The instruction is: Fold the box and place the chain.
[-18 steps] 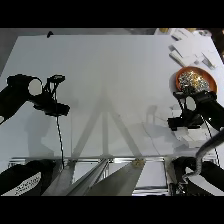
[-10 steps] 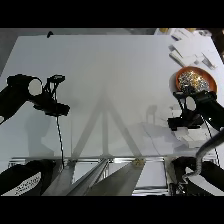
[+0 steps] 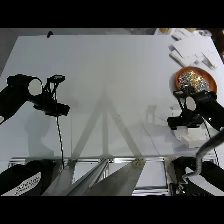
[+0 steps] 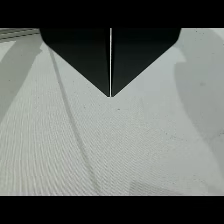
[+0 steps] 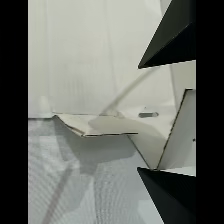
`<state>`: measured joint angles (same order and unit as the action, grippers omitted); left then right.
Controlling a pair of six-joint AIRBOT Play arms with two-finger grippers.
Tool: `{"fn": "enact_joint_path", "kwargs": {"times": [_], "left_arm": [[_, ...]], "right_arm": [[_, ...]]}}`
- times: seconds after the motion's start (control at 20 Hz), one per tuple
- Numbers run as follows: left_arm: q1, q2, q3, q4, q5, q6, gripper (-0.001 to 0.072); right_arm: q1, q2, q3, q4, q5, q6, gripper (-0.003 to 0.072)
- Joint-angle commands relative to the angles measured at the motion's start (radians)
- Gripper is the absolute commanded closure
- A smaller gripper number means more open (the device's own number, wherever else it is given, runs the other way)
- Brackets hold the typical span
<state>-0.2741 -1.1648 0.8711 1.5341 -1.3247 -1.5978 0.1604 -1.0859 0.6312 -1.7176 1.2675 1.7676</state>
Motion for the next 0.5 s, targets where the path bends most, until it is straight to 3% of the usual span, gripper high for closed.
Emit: {"fn": "enact_joint_path", "kwargs": {"times": [0.0, 0.1, 0.25, 0.45], "left_arm": [[0.001, 0.001, 0.000, 0.000, 0.000, 0.000, 0.0702], [0.001, 0.001, 0.000, 0.000, 0.000, 0.000, 0.0702], [0.001, 0.001, 0.000, 0.000, 0.000, 0.000, 0.0702], [0.001, 0.001, 0.000, 0.000, 0.000, 0.000, 0.0702]], "right_arm": [[0.000, -0.001, 0.002, 0.026, -0.178, 0.024, 0.0002], [0.000, 0.000, 0.035, -0.003, -0.165, 0.006, 0.0002], [0.000, 0.017, 0.125, -0.159, 0.018, -0.037, 0.0002], [-0.001, 0.089, 0.193, -0.386, 0.151, -0.066, 0.0003]]}}
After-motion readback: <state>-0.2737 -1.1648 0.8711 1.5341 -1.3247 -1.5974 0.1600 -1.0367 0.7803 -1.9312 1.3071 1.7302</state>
